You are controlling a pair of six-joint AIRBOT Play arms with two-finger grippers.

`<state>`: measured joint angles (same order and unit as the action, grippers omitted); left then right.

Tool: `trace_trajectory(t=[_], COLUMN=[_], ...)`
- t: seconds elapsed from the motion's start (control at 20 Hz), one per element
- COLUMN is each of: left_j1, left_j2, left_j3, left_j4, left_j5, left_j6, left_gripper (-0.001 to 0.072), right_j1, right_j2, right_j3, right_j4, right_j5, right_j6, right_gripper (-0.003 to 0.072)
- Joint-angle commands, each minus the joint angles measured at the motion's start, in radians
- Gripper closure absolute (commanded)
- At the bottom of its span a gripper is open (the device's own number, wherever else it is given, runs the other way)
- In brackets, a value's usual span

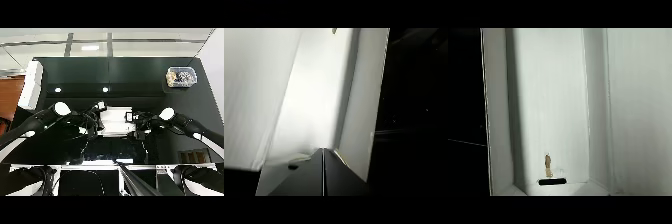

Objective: Fold the box and place the chain.

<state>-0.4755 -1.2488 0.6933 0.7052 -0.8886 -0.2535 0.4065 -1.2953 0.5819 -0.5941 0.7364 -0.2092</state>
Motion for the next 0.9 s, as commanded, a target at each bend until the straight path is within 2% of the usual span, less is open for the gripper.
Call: trace_trajectory(t=[0.0,0.2,0.3,0.4,0.45,0.5,0.55,0.65,0.7,0.85], left_j1=[0.049,0.216,0.309,0.428,0.494,0.553,0.603,0.631,0.617,0.524], left_j2=[0.131,0.316,0.331,0.311,0.285,0.253,0.214,0.136,0.096,-0.008], left_j3=[0.009,-0.009,-0.054,-0.107,-0.132,-0.158,-0.187,-0.224,-0.227,-0.217], left_j4=[0.127,0.446,0.617,0.644,0.575,0.446,0.259,-0.056,-0.124,-0.095], left_j5=[-0.082,-0.09,-0.136,-0.158,-0.185,-0.216,-0.245,-0.29,-0.285,-0.187], left_j6=[-0.166,-0.562,-0.737,-1.053,-1.177,-1.215,-1.132,-0.841,-0.799,-0.808], left_gripper=[0.0683,0.0682,0.0682,0.0682,0.0682,0.0682,0.0681,0.0683,0.0683,0.0684], right_j1=[0.001,0.001,0.001,0.001,0.001,0.001,0.001,0.001,0.001,0.001], right_j2=[-0.001,-0.001,-0.001,-0.001,-0.001,-0.001,-0.001,-0.001,-0.001,-0.001], right_j3=[-0.001,-0.001,-0.001,-0.001,-0.001,-0.001,-0.001,-0.001,-0.001,-0.001], right_j4=[0.0,0.0,0.0,0.002,0.003,0.003,0.003,0.003,0.003,0.002], right_j5=[0.001,0.0,0.002,-0.005,-0.008,-0.008,-0.008,-0.008,-0.008,-0.008], right_j6=[0.001,0.001,0.0,0.006,0.008,0.008,0.008,0.008,0.008,0.008], right_gripper=[0.0214,0.0214,0.0214,0.0214,0.0214,0.0214,0.0214,0.0214,0.0214,0.0214])
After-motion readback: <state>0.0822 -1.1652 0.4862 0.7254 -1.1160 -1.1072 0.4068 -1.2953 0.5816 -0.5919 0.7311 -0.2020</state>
